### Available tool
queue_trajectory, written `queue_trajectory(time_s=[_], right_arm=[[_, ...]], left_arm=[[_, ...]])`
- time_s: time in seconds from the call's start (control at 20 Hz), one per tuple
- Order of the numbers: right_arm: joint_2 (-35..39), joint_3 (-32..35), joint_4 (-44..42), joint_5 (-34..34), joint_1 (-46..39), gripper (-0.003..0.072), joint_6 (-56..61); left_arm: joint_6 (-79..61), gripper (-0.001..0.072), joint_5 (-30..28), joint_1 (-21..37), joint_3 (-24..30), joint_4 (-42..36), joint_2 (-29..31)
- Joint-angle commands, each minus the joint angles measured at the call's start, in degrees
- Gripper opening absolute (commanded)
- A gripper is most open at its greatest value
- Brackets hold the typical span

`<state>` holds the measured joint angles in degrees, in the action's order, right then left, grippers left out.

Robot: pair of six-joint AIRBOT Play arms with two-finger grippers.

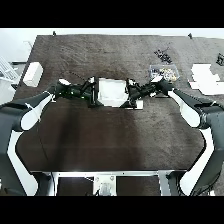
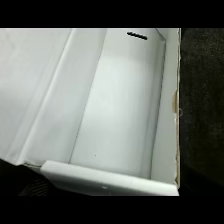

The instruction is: Fold the box and place the chain.

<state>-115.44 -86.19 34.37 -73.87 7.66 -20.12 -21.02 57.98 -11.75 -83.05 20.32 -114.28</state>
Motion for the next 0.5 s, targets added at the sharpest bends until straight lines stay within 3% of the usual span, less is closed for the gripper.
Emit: queue_trajectory(time_s=[0.0, 0.45], right_arm=[[-0.04, -0.07, 0.20, 0.07, 0.02, 0.0555, 0.00], [-0.04, -0.07, 0.20, 0.09, 0.02, 0.0555, 0.00]], left_arm=[[-3.06, 0.0720, 0.11, -0.02, -0.04, -0.22, -0.17], [-4.57, 0.0720, 1.01, -0.31, -0.04, -2.34, -0.28]])
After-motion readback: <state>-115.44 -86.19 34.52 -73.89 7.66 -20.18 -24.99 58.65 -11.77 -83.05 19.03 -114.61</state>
